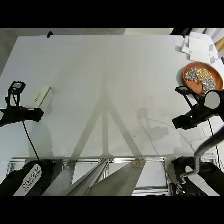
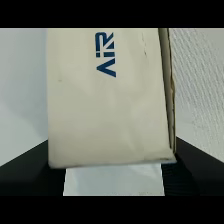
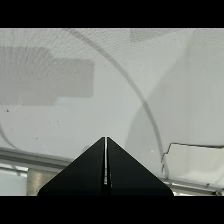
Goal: Fold the box and place the chain.
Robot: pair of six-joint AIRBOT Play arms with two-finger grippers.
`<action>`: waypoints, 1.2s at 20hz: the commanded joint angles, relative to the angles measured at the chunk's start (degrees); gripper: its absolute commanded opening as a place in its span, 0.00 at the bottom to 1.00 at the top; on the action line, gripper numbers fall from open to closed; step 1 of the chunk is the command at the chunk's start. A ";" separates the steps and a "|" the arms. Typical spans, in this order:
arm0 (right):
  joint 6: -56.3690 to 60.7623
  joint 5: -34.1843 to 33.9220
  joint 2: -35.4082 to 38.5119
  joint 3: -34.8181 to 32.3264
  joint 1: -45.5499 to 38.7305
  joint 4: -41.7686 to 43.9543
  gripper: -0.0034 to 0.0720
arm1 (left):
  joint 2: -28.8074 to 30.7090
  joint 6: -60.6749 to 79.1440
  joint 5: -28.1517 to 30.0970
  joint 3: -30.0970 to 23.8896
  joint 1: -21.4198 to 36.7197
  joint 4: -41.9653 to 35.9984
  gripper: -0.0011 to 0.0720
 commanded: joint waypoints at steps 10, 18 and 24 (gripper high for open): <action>0.00 0.00 -0.02 0.00 -0.02 0.00 0.07 | 3.61 -2.78 -3.04 -0.09 0.07 0.68 0.97; 0.00 0.00 -0.02 0.00 -0.02 0.00 0.07 | 12.35 -2.80 -2.49 -0.09 -0.09 -0.24 0.97; 0.00 0.00 -0.02 0.00 -0.02 0.00 0.07 | 12.55 -2.80 -2.38 -0.11 -0.09 -1.55 0.97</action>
